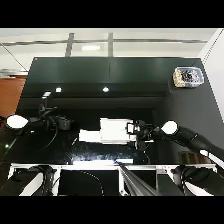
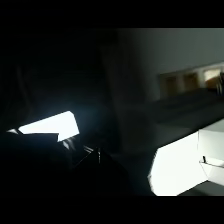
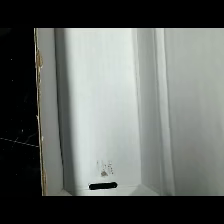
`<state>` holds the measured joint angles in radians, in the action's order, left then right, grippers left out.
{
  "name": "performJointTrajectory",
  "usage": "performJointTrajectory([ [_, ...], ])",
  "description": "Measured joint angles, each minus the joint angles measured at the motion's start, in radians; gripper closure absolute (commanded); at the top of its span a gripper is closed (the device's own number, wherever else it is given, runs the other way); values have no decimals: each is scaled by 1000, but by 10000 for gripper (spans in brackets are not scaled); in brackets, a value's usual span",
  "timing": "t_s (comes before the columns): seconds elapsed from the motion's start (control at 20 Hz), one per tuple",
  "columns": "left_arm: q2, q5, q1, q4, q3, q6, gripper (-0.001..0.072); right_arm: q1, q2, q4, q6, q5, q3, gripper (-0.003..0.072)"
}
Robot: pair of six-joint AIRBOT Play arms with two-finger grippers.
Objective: Fold the box and place the chain.
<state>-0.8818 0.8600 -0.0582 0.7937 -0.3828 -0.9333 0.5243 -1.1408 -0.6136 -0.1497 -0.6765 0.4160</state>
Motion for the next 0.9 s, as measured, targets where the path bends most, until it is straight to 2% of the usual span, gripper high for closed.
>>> performJointTrajectory([
  [0.1,-35,77,-67,15,19,-150,675,0,0,0,0,0,0,207],
  [0.25,-130,148,-68,6,39,-243,675,0,0,0,0,0,0,207],
  [0.4,-228,172,24,-60,43,-232,675,0,0,0,0,0,0,207],
  [0.6,-301,126,181,-142,27,-213,674,0,0,0,0,0,0,207],
  [0.65,-308,114,208,-151,18,-208,629,0,0,0,0,0,0,207],
  [0.8,-315,97,254,-158,-15,-199,582,0,0,0,0,0,0,207],
  [0.9,-305,100,267,-155,-39,-197,346,0,0,0,0,0,0,207],
])
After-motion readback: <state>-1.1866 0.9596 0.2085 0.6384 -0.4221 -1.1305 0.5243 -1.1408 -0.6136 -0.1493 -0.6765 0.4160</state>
